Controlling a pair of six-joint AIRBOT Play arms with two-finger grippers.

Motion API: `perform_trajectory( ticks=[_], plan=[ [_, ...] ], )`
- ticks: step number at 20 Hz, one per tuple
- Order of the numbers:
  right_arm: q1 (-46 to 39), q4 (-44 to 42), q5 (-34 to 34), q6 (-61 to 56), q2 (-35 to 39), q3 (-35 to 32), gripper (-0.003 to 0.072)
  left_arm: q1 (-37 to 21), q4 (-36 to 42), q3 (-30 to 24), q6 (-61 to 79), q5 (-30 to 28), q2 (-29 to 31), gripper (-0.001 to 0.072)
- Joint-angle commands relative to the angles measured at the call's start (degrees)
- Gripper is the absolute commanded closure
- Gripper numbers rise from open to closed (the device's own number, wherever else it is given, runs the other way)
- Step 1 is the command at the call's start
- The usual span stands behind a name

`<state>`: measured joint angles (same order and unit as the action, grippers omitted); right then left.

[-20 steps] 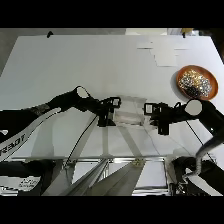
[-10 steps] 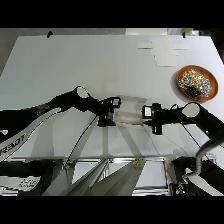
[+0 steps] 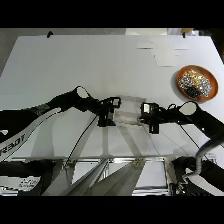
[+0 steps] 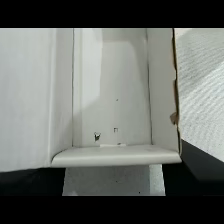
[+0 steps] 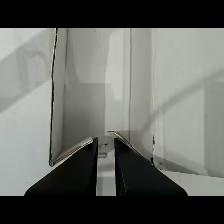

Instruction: Fold the box and place the chain.

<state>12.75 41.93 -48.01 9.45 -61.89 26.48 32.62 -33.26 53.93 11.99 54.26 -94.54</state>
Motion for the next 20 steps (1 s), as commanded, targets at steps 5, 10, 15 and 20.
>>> perform_trajectory(
  ticks=[5, 10, 15, 20],
  plan=[
    [0.04, -3.58, 1.11, 0.09, -1.16, -0.04, 0.0272, -0.02, 0.02, 0.07, 0.00, 0.00, 0.04, 0.0575],
    [0.02, -2.01, 0.44, -3.67, 0.26, -0.04, 0.0304, -0.02, 0.00, 0.07, 0.00, 0.00, 0.04, 0.0575],
    [-0.02, 14.08, 0.87, -22.73, 9.88, -0.04, 0.0633, -0.02, 0.00, 0.07, 0.00, 0.00, 0.04, 0.0575],
    [-0.04, 24.74, 4.52, -51.12, 16.59, 0.13, 0.0659, -0.02, 0.00, 0.07, 0.00, 0.00, 0.04, 0.0575]
  ],
)
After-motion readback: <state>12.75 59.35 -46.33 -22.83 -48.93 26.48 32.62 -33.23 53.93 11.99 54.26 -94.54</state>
